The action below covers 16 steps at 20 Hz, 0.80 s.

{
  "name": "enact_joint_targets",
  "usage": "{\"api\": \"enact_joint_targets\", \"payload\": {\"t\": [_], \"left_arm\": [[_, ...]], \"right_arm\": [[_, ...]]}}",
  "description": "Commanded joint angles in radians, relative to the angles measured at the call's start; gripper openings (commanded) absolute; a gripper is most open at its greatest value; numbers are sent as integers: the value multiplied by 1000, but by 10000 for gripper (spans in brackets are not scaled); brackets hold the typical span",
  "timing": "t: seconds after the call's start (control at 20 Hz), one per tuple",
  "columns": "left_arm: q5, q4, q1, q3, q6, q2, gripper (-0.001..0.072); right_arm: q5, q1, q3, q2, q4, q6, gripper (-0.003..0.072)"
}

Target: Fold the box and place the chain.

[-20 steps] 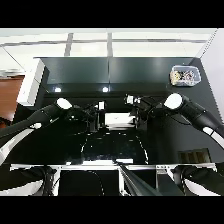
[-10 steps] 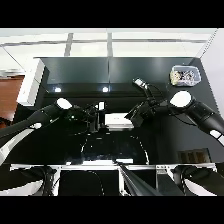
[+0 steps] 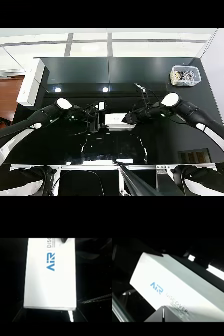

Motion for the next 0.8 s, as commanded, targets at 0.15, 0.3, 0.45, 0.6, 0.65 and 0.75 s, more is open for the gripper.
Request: {"api": "enact_joint_targets", "payload": {"t": [0.15,0.3,0.45,0.6,0.65,0.75], "left_arm": [[1,0,0,0,0,0,423],[1,0,0,0,0,0,424],[0,-2,0,0,0,0,423],[-5,-3,1,0,-1,5,425],[-11,-2,2,0,-13,14,486],[-32,31,2,12,-83,47,720]], "right_arm": [[-12,-3,1,-44,4,-7,12],[55,-41,33,-15,12,-52,12],[136,-138,90,74,11,-76,12],[185,-284,100,198,-26,-73,12],[224,-332,100,233,-70,-62,12],[309,-411,100,283,-181,-18,12]]}}
